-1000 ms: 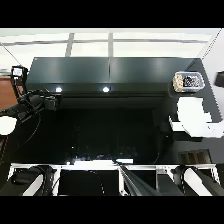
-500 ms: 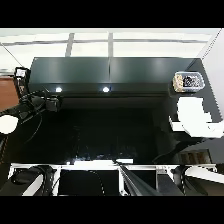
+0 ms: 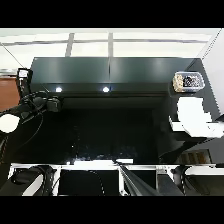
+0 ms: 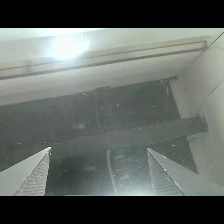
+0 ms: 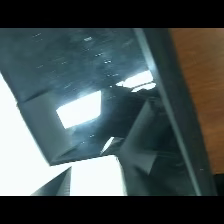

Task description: Fold the box and place the chain.

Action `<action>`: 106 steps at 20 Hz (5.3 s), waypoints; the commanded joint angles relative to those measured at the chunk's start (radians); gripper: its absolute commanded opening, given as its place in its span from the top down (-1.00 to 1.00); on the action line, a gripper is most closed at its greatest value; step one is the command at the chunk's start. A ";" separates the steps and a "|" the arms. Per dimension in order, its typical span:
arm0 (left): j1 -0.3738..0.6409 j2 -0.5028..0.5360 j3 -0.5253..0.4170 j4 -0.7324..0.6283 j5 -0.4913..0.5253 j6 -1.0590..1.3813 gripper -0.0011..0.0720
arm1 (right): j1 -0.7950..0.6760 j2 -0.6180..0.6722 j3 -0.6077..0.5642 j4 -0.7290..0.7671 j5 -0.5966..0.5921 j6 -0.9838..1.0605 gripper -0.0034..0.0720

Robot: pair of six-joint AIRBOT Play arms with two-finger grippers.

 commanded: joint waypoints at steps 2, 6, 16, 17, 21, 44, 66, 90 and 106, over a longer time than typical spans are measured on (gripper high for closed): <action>-0.001 -0.001 0.000 -0.011 -0.001 0.000 -0.98 | -0.002 -0.003 0.009 0.025 0.106 -0.042 0.68; -0.001 -0.001 0.000 -0.011 -0.001 0.000 -0.98 | 0.000 0.028 0.006 0.062 0.219 -0.042 0.86; -0.001 -0.001 -0.001 -0.098 -0.004 0.000 -0.98 | 0.295 0.304 -0.373 0.621 -0.027 -0.114 0.85; -0.001 -0.001 -0.001 -0.112 -0.004 0.001 -0.98 | 0.372 0.357 -0.439 0.677 -0.104 -0.127 0.85; -0.001 -0.007 0.000 -0.168 -0.011 0.000 -0.98 | 0.675 0.553 -0.670 0.844 -0.374 -0.156 0.85; -0.098 -0.931 0.401 -0.776 -0.818 0.768 -0.41 | 1.272 0.642 -0.896 1.203 -0.681 -0.479 0.85; -0.359 -0.769 0.463 -0.527 -0.375 1.261 0.90 | 1.140 0.668 -0.583 0.372 -0.224 -0.555 -0.88; -0.373 -0.802 0.463 -0.479 -0.396 1.287 0.89 | 1.382 0.536 -0.762 0.609 -0.566 -1.024 -0.88; -0.373 -0.802 0.463 -0.481 -0.396 1.284 0.89 | 1.299 0.523 -0.653 0.598 -0.544 -1.090 -0.88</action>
